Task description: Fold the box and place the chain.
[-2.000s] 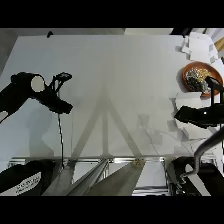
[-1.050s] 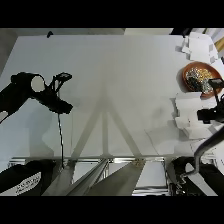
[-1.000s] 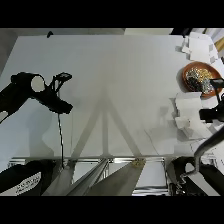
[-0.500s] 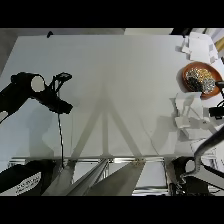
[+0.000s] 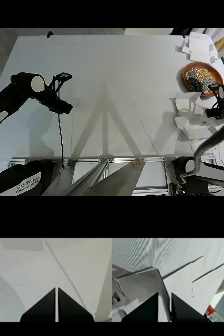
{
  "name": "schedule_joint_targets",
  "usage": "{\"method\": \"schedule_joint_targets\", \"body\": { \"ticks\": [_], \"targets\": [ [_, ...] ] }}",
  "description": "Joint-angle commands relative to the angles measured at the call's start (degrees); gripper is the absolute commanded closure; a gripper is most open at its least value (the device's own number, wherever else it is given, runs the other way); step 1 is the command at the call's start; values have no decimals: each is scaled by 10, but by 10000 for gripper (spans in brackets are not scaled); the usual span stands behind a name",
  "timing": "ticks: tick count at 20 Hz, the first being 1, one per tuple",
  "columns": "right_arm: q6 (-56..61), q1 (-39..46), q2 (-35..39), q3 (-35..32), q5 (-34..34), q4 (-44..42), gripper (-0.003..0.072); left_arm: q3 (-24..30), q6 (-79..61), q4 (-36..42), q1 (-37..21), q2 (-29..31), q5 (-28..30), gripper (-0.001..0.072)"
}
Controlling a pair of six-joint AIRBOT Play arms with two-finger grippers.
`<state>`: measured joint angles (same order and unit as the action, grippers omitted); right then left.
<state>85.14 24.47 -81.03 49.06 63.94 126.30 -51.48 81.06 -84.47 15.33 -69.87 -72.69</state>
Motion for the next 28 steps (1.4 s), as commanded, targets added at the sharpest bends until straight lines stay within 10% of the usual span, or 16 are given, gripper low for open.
{"method": "schedule_joint_targets", "body": {
  "ticks": [1, 4, 13, 18, 28],
  "targets": [
    [14, 0, -10, 0, 24, 3, 670, 0, 0, 0, 0, 0, 0, 672],
    [2, -2, 27, 0, 27, -40, 669, 0, 0, 0, 0, 0, 0, 672],
    [-224, -110, 265, -134, -53, -607, 669, 0, 0, 0, 0, 0, 0, 672],
    [-193, -262, 309, -248, -131, -625, 669, 0, 0, 0, 0, 0, 0, 672],
    [-157, -342, 309, -259, -170, -625, 668, 0, -2, 44, 0, 0, 103, 681]
  ]
}}
